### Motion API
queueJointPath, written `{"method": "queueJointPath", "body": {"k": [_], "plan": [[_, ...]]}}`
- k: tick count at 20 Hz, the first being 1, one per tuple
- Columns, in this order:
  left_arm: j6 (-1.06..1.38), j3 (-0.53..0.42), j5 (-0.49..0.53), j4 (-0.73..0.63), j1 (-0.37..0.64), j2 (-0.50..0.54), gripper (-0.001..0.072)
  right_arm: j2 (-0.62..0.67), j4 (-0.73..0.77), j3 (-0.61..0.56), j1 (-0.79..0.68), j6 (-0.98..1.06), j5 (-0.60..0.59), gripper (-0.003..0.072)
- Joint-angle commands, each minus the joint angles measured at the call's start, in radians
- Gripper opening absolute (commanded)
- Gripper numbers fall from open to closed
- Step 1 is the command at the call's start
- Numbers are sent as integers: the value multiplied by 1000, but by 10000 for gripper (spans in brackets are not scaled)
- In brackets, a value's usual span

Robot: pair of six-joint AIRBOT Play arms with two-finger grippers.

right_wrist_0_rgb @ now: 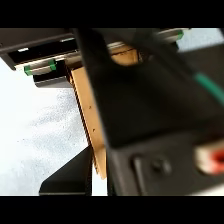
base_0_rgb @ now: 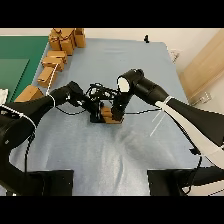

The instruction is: Fold the box.

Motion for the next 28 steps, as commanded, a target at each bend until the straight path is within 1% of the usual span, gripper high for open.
{"method": "queueJointPath", "body": {"k": [1, 7, 16, 17, 19, 26, 28], "plan": [[-2, 1, -6, 0, 1, 0, 417, 0, 2, -29, 3, 3, 3, 93], [-2, 1, -6, 0, 1, 0, 417, 0, 2, -42, 3, 3, -32, 93], [-2, 1, -6, 0, 1, 0, 417, 1, -10, -46, 3, 39, -23, 94], [-2, 1, -6, 0, 1, 0, 417, 4, -10, -46, 3, 39, -20, 103], [-2, 1, -6, 0, 1, 0, 416, 14, -10, -46, 3, 43, -21, 235], [-2, 1, -6, 0, 1, 0, 417, 35, -13, -45, 3, 44, -29, 243], [-2, 1, -6, 0, 1, 0, 417, 35, -13, -45, 3, 43, -53, 242]]}}
